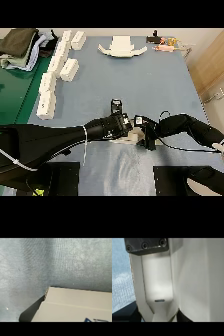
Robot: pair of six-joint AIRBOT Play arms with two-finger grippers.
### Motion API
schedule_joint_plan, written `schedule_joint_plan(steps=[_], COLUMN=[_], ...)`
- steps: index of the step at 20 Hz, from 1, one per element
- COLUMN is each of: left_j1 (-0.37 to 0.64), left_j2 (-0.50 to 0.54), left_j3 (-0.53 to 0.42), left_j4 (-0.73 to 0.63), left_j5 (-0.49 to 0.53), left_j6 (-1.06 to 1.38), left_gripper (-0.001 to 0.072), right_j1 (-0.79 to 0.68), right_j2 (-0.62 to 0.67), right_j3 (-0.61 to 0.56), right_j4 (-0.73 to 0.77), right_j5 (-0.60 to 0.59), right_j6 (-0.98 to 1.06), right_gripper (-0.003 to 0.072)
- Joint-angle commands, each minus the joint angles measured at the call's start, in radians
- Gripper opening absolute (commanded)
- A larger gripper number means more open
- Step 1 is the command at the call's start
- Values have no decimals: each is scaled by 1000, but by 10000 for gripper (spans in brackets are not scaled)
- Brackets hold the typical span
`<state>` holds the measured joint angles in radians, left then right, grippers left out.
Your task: Fold the box.
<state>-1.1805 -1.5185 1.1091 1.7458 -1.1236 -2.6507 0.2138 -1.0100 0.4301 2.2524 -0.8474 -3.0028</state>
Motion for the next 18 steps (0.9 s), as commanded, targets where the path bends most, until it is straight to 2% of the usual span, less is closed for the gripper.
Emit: schedule_joint_plan(steps=[1, 4, 5, 6, 7, 13, 18], left_j1=[-5, -5, -5, -4, -4, -3, -2], left_j2=[-1, 0, 0, 0, 0, 0, 34], left_j3=[0, 0, 0, 0, 0, 26, 74], left_j4=[6, 5, 5, 5, 5, 9, 32], left_j5=[16, 13, 13, 13, 13, -12, -190], left_j6=[-10, -10, -9, -10, -11, -10, -1], left_gripper=[15, 17, 88, 329, 430, 431, 431], right_j1=[0, 0, 0, 0, 0, 0, 0], right_j2=[0, 0, 0, 0, 0, 0, 0], right_j3=[1, 1, 1, 1, 1, 1, 1], right_j4=[3, 3, 3, 3, 3, 3, 3], right_j5=[0, 0, 0, 0, 0, 0, 0], right_j6=[1, 1, 1, 1, 1, 1, 1], right_gripper=[507, 507, 507, 507, 507, 507, 507])
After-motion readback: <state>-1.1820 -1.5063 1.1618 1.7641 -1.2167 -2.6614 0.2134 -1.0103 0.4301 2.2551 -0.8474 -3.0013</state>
